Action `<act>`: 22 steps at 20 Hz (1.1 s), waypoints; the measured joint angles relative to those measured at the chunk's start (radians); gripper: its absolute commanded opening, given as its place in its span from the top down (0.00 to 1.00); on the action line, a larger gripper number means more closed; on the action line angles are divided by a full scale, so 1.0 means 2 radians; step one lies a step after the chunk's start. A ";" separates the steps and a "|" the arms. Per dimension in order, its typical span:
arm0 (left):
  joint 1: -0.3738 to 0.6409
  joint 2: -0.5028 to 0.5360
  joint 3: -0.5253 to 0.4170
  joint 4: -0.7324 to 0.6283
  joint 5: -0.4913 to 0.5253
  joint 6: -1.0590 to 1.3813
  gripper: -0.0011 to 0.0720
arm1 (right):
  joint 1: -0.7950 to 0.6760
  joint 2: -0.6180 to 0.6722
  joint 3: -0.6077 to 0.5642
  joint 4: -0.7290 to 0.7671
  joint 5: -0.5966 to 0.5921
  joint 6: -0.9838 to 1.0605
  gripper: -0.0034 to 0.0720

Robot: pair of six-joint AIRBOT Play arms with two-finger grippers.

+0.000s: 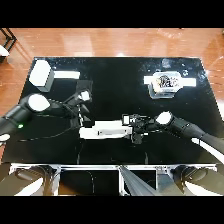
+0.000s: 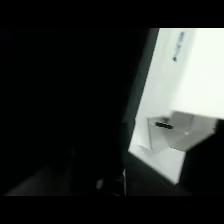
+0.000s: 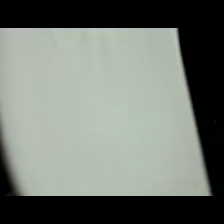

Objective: Fold the box and place the chain.

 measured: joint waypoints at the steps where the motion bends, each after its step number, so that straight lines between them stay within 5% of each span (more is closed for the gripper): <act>1: 0.012 0.014 0.003 0.000 -0.025 -0.022 0.96 | 0.000 0.000 0.000 0.000 0.000 0.000 0.42; 6: 0.037 0.062 0.006 -0.010 -0.165 -0.117 0.96 | 0.000 0.000 0.000 0.000 0.000 0.000 0.42; 9: 0.015 0.075 -0.034 -0.072 -0.181 -0.158 0.96 | 0.000 0.000 0.000 0.000 0.000 0.000 0.42; 12: -0.027 0.080 -0.078 -0.135 -0.103 -0.161 0.96 | 0.000 0.000 0.000 0.000 0.000 0.000 0.42; 17: -0.089 0.064 -0.103 -0.188 0.134 -0.161 0.96 | 0.000 0.000 0.000 0.000 -0.001 0.001 0.42; 22: -0.108 0.009 -0.100 -0.192 0.231 -0.157 0.96 | 0.000 0.000 0.000 0.000 -0.001 0.002 0.42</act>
